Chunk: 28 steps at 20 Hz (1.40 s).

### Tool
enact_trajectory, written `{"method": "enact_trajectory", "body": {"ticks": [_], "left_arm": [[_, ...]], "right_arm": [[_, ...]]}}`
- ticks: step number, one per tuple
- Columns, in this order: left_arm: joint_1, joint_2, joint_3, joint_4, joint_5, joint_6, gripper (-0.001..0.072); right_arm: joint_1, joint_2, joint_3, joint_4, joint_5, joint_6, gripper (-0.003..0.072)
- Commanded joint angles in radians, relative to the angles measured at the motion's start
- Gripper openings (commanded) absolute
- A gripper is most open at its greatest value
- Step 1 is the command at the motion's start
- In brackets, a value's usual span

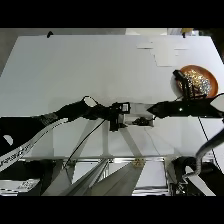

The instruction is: Fold the box and place the chain.

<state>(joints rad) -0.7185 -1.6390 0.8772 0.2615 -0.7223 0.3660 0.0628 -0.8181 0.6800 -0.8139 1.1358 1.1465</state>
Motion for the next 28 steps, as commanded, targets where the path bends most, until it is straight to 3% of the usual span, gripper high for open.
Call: {"method": "enact_trajectory", "body": {"ticks": [1,2,5,7,11,12,14,16,18,28], "left_arm": [[0.0,0.0,0.0,0.0,0.0,0.0,0.0333],[0.0,0.0,0.0,0.0,0.0,0.0,0.0333],[0.0,0.0,0.0,0.0,0.0,0.0,0.0333],[0.0,0.0,0.0,0.0,0.0,0.0,0.0333],[0.0,0.0,0.0,0.0,0.0,0.0,0.0333],[0.0,0.0,0.0,0.0,0.0,0.0,0.0333],[0.0,0.0,0.0,0.0,0.0,0.0,0.0333],[0.0,0.0,0.0,0.0,0.0,0.0,0.0333],[0.0,0.0,0.0,0.0,0.0,0.0,0.0333],[0.0,0.0,0.0,0.0,0.0,0.0,0.0333]], "right_arm": [[-0.001,-0.018,0.178,-0.225,-0.021,0.127,0.0082],[-0.001,-0.033,0.211,-0.316,-0.041,0.169,0.0021],[0.0,-0.107,0.23,-0.574,-0.07,0.277,0.0015],[0.0,-0.185,0.23,-0.66,-0.048,0.298,0.0015],[0.0,-0.345,0.228,-0.669,-0.04,0.319,0.0018],[0.0,-0.377,0.225,-0.673,-0.034,0.32,0.0057],[0.0,-0.422,0.217,-0.675,-0.031,0.32,0.0239],[0.0,-0.446,0.208,-0.675,-0.039,0.32,0.025],[0.0,-0.462,0.198,-0.676,-0.055,0.32,0.0346],[0.0,-0.492,0.151,-0.69,-0.158,0.342,0.0338]]}}
